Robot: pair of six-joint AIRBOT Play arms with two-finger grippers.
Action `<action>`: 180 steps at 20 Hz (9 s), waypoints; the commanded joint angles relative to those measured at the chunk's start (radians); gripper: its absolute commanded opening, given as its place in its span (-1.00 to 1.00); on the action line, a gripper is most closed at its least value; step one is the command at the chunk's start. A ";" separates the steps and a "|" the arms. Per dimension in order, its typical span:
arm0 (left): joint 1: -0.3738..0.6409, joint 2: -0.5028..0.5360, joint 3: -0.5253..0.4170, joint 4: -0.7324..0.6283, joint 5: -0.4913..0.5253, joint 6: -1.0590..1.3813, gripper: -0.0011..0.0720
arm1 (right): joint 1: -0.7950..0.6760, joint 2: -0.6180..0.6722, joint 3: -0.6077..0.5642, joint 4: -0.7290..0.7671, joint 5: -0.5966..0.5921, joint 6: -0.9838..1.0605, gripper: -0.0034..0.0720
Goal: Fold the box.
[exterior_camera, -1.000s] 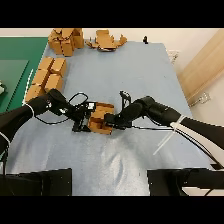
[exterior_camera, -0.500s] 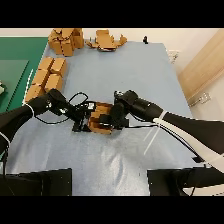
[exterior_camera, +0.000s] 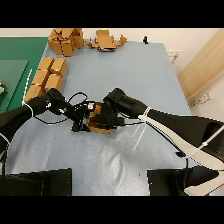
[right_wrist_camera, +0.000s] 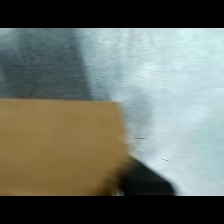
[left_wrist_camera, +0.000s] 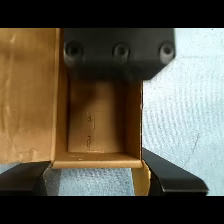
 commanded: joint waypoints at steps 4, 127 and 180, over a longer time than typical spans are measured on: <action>0.000 0.000 0.001 -0.004 0.002 0.000 -0.91 | 0.002 -0.009 0.016 0.010 0.003 0.010 0.21; 0.007 0.000 0.001 0.038 0.018 -0.049 -0.91 | -0.152 0.326 -0.375 0.430 0.448 -1.902 -0.20; 0.007 0.000 0.001 0.038 0.018 -0.050 -0.91 | 0.061 0.584 -0.695 0.383 1.066 -1.447 -0.91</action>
